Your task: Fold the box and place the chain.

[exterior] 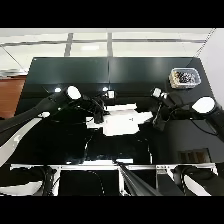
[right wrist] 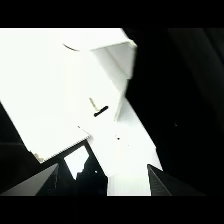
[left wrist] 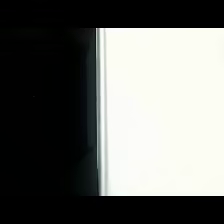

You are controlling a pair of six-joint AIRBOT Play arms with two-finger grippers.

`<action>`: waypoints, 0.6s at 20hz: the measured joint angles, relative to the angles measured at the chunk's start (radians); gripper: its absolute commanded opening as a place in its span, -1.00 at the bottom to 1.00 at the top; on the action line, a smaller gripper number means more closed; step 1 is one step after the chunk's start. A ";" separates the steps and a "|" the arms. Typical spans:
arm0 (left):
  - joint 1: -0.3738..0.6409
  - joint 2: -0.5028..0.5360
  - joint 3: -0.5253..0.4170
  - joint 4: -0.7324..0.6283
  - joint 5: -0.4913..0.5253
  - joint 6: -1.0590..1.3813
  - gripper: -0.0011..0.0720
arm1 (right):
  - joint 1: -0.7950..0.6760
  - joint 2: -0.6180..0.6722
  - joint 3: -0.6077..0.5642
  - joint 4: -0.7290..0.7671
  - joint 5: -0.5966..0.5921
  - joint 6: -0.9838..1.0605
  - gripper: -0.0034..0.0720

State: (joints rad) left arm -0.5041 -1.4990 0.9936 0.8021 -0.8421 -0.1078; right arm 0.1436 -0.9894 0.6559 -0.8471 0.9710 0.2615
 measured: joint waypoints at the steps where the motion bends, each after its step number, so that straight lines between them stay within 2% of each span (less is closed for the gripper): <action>1: -0.002 -0.002 0.000 0.007 0.006 0.005 -0.89 | 0.024 0.000 -0.014 -0.022 -0.005 -0.018 0.76; 7: -0.009 -0.010 0.000 0.027 0.024 0.019 -0.89 | 0.139 -0.012 -0.086 -0.095 -0.052 -0.088 0.76; 12: -0.009 -0.010 0.000 0.030 0.029 0.022 -0.89 | 0.205 -0.071 -0.104 -0.049 -0.124 -0.216 0.76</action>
State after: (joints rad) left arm -0.5133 -1.5089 0.9932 0.8322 -0.8135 -0.0856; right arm 0.3485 -1.0603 0.5522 -0.8959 0.8471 0.0452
